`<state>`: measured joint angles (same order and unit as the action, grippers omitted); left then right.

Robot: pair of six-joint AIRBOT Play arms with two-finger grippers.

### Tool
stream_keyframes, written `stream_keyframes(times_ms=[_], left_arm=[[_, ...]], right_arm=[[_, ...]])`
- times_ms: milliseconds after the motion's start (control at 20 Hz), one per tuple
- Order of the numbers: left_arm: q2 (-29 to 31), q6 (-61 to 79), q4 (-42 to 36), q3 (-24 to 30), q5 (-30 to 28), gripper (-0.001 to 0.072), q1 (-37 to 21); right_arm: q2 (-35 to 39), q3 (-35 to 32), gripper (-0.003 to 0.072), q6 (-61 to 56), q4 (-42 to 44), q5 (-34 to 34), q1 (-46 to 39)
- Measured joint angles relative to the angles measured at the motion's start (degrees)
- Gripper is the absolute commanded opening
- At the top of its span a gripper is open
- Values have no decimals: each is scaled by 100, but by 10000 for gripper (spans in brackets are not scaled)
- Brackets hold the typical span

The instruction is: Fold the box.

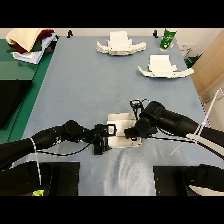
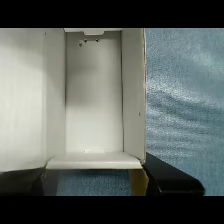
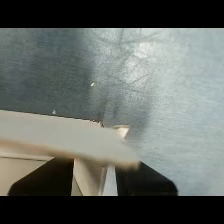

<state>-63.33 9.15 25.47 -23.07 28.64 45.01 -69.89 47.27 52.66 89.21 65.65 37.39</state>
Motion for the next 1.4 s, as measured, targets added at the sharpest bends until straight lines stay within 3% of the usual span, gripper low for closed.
stream_keyframes(times_ms=[200,300,400,650,700,750,800,1300,1400], left_arm=[[0,2,0,0,0,514,0],[0,2,0,0,0,515,0],[0,-2,-2,2,0,515,0],[0,-2,-2,2,0,515,0],[0,-2,-2,2,0,514,0],[0,-2,-2,0,0,514,0],[0,0,-2,2,0,515,0],[0,2,0,0,0,514,0],[0,2,0,2,-2,515,0]], right_arm=[[-153,26,259,-306,-59,37,39],[-190,33,53,-378,-72,42,50],[-208,37,2,-459,-90,48,48],[-225,39,2,-507,-94,63,55],[-225,39,68,-511,-94,70,55],[-225,39,250,-509,-94,83,55],[-225,35,312,-505,-76,101,55],[289,216,312,-413,-11,555,57],[494,334,228,-365,-109,750,46]])
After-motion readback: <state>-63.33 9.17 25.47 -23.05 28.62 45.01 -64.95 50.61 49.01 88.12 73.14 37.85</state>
